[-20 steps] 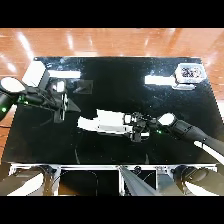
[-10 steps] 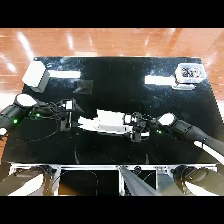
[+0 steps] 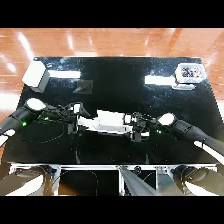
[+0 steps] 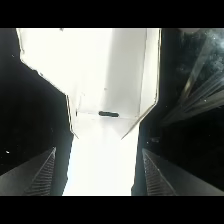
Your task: Fold the box and place the chain.
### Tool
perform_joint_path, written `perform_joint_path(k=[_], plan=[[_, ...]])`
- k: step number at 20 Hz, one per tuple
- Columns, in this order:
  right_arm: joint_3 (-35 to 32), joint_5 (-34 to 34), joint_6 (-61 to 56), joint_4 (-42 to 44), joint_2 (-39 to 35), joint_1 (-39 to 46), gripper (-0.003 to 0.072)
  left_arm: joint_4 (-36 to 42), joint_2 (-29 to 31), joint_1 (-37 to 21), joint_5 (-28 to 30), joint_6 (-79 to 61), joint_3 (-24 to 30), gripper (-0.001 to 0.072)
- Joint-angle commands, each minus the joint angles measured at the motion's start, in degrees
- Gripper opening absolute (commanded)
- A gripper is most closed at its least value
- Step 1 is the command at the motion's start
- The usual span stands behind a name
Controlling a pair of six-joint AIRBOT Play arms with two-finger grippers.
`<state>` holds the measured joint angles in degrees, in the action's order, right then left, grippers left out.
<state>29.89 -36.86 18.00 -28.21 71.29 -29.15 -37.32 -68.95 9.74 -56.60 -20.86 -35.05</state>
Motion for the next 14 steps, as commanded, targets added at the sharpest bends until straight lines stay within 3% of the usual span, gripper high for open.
perform_joint_path(k=[1,14], plan=[[0.0,0.0,0.0,0.0,0.0,0.0,0.0623,0.2,-2.8,1.2,2.2,2.3,0.1,0.0612],[0.0,0.0,0.0,0.0,0.0,0.0,0.0623,2.5,-6.3,4.4,4.5,3.8,0.0,0.061]])
